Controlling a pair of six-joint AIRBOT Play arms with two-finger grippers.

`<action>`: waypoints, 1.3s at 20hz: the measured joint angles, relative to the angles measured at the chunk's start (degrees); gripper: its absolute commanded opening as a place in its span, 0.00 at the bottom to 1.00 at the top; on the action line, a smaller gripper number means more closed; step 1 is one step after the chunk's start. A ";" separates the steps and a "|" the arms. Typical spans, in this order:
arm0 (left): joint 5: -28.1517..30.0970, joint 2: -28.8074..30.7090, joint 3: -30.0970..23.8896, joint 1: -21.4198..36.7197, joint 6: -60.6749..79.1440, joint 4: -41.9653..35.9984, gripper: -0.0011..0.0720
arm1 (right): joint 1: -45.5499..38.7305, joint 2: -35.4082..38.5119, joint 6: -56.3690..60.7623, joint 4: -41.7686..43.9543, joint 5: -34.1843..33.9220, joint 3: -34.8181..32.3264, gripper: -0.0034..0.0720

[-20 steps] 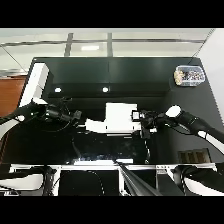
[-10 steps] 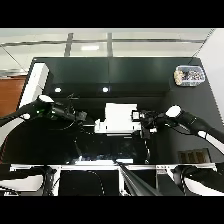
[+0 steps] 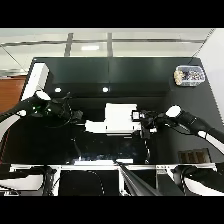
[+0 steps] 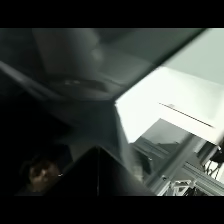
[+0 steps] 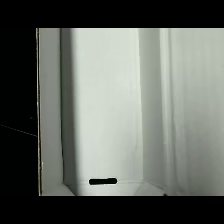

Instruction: Fold the box and place the chain.

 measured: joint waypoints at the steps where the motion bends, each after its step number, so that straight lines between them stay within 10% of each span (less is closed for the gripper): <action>1: 0.48 0.00 -0.55 -0.44 -1.29 0.74 0.05 | 0.00 0.00 0.00 0.00 0.00 0.00 0.59; 12: 1.11 0.00 -7.28 -2.08 8.09 -15.80 0.09 | 0.00 0.00 0.02 0.02 0.00 0.00 0.60; 16: -1.16 0.00 -6.58 -2.12 11.19 -18.34 0.74 | 0.00 0.00 -0.02 0.00 0.00 0.00 0.60; 26: -2.32 0.02 0.61 -8.90 6.27 -14.60 0.74 | 0.00 0.00 -0.02 0.02 -0.02 0.00 0.60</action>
